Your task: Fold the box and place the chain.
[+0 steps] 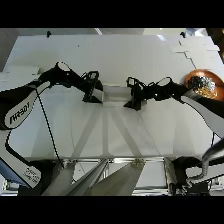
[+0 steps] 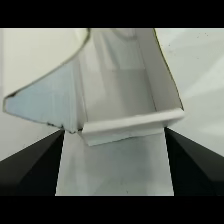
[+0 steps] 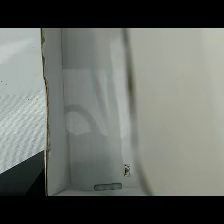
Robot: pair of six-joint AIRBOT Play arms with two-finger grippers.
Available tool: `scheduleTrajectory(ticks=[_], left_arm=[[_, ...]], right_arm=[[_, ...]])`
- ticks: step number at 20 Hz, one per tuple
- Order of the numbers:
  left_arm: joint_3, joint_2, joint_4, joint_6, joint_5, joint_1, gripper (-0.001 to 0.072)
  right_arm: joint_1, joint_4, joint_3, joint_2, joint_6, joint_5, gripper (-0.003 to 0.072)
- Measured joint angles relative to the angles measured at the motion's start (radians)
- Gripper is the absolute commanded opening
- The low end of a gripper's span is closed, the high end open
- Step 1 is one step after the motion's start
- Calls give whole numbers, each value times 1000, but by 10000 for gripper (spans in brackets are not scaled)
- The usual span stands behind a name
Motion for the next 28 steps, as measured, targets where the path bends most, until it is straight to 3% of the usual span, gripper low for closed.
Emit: scheduleTrajectory(ticks=[14, 28], left_arm=[[0, 1, 6, -133, -75, -4, 698], [-45, -6, -60, -183, 4, -10, 694]], right_arm=[[0, -8, 0, 0, -6, 10, 459], [0, -6, 0, 0, -3, 6, 459]])
